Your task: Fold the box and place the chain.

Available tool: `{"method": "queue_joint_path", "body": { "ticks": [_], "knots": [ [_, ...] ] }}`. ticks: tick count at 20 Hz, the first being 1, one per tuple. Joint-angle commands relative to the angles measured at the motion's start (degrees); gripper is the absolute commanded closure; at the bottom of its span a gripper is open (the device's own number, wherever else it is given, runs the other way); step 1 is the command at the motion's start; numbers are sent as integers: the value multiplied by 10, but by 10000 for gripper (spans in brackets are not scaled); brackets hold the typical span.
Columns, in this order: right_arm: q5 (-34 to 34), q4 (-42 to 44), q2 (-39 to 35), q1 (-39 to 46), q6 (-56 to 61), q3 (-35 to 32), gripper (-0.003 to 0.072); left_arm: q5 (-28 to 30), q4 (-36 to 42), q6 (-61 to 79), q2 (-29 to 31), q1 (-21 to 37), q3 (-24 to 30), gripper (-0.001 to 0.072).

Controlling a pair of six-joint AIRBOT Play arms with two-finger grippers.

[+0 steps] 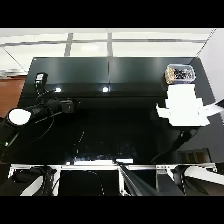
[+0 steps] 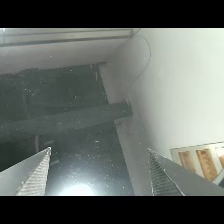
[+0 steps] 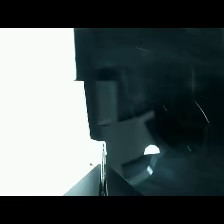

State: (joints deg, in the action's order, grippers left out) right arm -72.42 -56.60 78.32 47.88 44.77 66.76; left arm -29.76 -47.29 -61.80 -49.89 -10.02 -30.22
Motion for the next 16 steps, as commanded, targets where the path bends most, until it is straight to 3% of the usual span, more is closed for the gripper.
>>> {"method": "queue_joint_path", "body": {
  "ticks": [1, 4, 8, 12, 13, 16],
  "knots": [
    [16, 98, -76, -40, -11, -70, 672, 1, 0, 0, 0, 0, 0, -4],
    [41, 194, -141, -115, -30, -172, 671, 2, 34, -2, -4, 0, 0, -4],
    [74, 398, -213, -224, -115, -340, 672, -25, 54, 11, -12, -1, 0, -4],
    [85, 418, -249, -292, -148, -440, 672, -75, 96, 48, -35, 3, -9, 35],
    [88, 418, -249, -303, -153, -457, 672, -99, 109, 48, -60, 12, -26, 35],
    [132, 428, -249, -335, -153, -491, 671, -250, 177, 82, -177, 31, -113, 34]
  ]
}}
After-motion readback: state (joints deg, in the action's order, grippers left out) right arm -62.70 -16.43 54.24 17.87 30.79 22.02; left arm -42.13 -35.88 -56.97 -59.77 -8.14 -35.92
